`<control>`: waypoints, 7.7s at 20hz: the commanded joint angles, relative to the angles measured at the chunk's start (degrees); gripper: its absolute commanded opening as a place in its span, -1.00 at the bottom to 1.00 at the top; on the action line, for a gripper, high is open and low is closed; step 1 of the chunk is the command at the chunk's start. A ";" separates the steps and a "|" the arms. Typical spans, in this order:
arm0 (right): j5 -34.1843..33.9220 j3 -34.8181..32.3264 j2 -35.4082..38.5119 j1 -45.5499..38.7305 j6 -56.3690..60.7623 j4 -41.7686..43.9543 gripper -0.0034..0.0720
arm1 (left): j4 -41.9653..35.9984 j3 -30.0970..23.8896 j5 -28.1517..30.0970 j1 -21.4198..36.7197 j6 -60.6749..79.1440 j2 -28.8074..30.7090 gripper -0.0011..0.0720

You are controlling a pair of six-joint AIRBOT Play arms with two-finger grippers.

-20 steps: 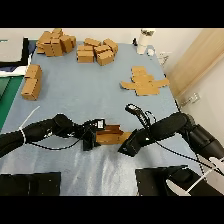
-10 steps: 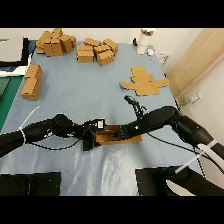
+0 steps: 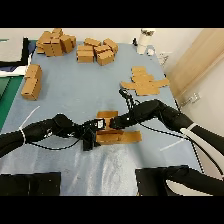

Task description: Fold the box.

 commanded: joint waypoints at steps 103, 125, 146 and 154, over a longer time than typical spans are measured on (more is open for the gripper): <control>-13.11 -10.60 19.28 -4.68 29.49 -61.99 -0.90 | 0.04 0.04 0.02 0.00 0.24 0.04 0.45; -13.94 -10.60 8.70 -11.32 7.21 -14.03 -0.91 | 0.04 0.04 0.02 0.00 0.24 0.07 0.45; -7.65 -12.39 8.83 -11.34 11.13 -21.53 -0.90 | 0.04 0.07 0.02 0.00 0.24 0.04 0.45; -7.82 -12.66 7.28 -11.32 6.43 -14.12 -0.91 | 0.04 0.07 0.02 0.00 0.24 0.04 0.45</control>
